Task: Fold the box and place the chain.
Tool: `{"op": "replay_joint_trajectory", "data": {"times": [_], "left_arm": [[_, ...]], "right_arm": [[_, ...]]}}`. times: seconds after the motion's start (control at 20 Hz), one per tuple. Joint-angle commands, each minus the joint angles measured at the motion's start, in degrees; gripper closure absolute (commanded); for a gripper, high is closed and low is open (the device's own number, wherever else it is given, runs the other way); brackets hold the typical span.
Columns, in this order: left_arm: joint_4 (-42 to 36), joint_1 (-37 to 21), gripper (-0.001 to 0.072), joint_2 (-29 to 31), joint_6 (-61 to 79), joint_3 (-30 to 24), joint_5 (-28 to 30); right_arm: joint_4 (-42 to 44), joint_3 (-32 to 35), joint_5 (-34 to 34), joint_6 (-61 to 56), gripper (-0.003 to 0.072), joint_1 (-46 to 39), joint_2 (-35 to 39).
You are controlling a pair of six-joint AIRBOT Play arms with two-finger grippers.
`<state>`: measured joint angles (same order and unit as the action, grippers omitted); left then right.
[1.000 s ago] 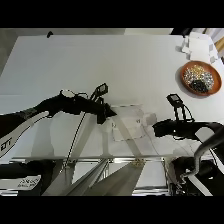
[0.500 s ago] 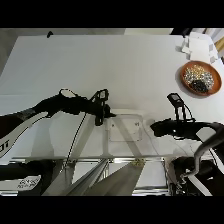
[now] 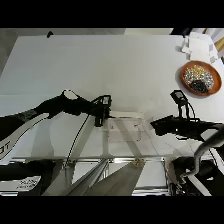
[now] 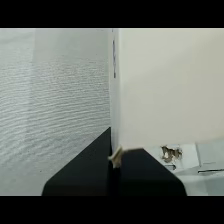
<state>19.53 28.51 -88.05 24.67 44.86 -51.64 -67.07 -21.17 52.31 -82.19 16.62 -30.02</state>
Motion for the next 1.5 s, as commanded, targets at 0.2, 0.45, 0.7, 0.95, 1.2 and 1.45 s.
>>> {"op": "replay_joint_trajectory", "data": {"times": [0.2,0.45,0.7,0.95,1.2,1.45], "left_arm": [[-2.16,0.22,0.0708,-0.09,1.07,0.02,2.64],[-2.12,0.22,0.0707,-0.11,1.03,0.02,2.8],[-2.14,0.22,0.0701,-0.09,0.85,0.02,2.75],[-2.12,0.22,0.0702,-0.09,0.85,0.02,2.78],[-2.12,0.2,0.0701,-0.09,0.85,0.02,2.8],[-2.12,0.15,0.0702,-0.09,0.85,0.02,2.32]], "right_arm": [[-0.63,-0.02,-0.74,0.2,0.0345,0.04,0.17],[-1.75,-0.02,-0.72,0.2,0.0345,0.04,0.17],[-2.1,-0.02,-0.74,0.2,0.0346,0.04,0.17],[-2.82,-0.02,-0.72,0.2,0.0346,0.04,0.17],[-2.82,-0.02,-0.7,0.17,0.0346,0.04,0.17],[-2.82,-0.02,-0.7,0.17,0.0346,0.04,0.17]]}}
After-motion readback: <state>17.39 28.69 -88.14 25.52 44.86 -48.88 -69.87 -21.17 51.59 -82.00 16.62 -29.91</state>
